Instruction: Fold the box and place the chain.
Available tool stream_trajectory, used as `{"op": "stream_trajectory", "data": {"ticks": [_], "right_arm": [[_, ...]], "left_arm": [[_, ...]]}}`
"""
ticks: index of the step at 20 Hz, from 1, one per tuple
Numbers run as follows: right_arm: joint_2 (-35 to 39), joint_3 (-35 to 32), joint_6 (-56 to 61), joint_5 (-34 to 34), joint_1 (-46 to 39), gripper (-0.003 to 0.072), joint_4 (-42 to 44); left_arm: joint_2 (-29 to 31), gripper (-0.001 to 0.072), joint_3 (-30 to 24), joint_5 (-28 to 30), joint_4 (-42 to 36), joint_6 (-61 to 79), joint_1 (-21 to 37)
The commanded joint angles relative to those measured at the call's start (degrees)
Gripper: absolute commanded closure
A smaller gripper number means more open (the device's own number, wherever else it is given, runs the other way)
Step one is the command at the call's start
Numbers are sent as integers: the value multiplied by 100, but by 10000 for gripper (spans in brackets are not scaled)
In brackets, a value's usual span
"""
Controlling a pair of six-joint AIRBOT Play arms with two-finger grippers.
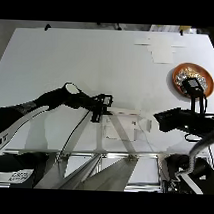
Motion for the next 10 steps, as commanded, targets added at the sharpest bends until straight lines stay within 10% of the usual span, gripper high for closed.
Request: {"op": "stream_trajectory", "data": {"ticks": [1, 10], "right_arm": [[7, 0, 2, 2, 2, 387, 0], [7, 0, 2, 0, 2, 387, -2]], "left_arm": [[-184, 709, 122, -76, 140, -101, -15], [-337, 707, 122, 59, 122, -85, -13]]}}
